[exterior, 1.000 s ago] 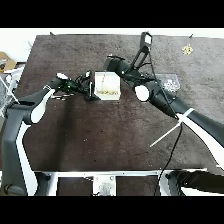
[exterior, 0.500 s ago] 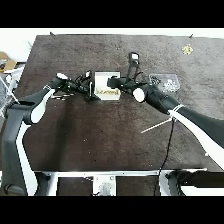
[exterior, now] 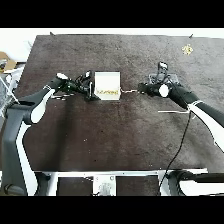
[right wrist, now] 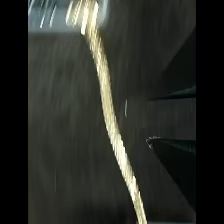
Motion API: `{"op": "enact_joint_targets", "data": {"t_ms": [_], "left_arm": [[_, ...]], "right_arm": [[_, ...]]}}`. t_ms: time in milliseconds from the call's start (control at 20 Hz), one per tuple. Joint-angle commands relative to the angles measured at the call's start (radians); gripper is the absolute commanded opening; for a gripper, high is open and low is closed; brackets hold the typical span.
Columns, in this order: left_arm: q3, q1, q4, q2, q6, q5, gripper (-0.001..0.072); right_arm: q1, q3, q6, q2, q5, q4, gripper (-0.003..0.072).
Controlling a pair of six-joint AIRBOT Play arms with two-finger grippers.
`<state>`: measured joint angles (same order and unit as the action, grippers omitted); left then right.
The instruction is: Fold the box and place the chain.
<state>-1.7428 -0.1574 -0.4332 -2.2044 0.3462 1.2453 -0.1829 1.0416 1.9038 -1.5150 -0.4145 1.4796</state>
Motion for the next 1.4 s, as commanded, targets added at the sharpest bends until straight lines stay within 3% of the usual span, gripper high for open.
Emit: {"op": "enact_joint_targets", "data": {"t_ms": [0, 50, 150, 200, 250, 600, 700, 750, 900, 1150, 1350], "left_arm": [[0.000, 0.000, 0.000, 0.001, 0.000, 0.000, 0.0274], [0.000, 0.000, 0.000, 0.001, 0.000, 0.000, 0.0274], [0.000, 0.000, 0.000, 0.001, 0.000, 0.000, 0.0274], [0.000, 0.000, 0.000, 0.001, 0.000, 0.000, 0.0273], [0.000, 0.000, 0.000, 0.001, 0.000, 0.000, 0.0274], [0.000, 0.000, 0.000, 0.001, 0.000, 0.000, 0.0274], [0.000, 0.000, 0.000, 0.001, 0.000, 0.000, 0.0274], [0.000, 0.000, 0.000, 0.001, 0.000, 0.000, 0.0274], [0.000, 0.000, 0.000, 0.001, 0.000, 0.000, 0.0274], [0.000, 0.000, 0.000, 0.001, 0.000, 0.000, 0.0274], [0.000, 0.000, 0.000, 0.001, 0.000, 0.000, 0.0274]], "right_arm": [[0.098, -0.056, 0.011, -0.024, 0.068, -0.072, 0.0277], [0.101, -0.062, 0.011, -0.036, 0.106, -0.104, 0.0278], [0.095, -0.063, 0.008, -0.065, 0.185, -0.169, 0.0426], [0.087, -0.062, 0.008, -0.081, 0.231, -0.196, 0.0422], [0.074, -0.061, 0.008, -0.097, 0.282, -0.224, 0.0345], [0.032, -0.059, 0.017, -0.169, 0.431, -0.338, 0.0330], [0.034, -0.059, 0.020, -0.170, 0.463, -0.348, 0.0062], [0.029, -0.059, 0.020, -0.161, 0.478, -0.347, 0.0001], [-0.013, -0.059, 0.019, -0.069, 0.497, -0.294, 0.0001], [-0.155, -0.043, 0.019, 0.191, 0.578, -0.139, 0.0001], [-0.289, 0.026, 0.019, 0.245, 0.584, -0.087, 0.0001]]}}
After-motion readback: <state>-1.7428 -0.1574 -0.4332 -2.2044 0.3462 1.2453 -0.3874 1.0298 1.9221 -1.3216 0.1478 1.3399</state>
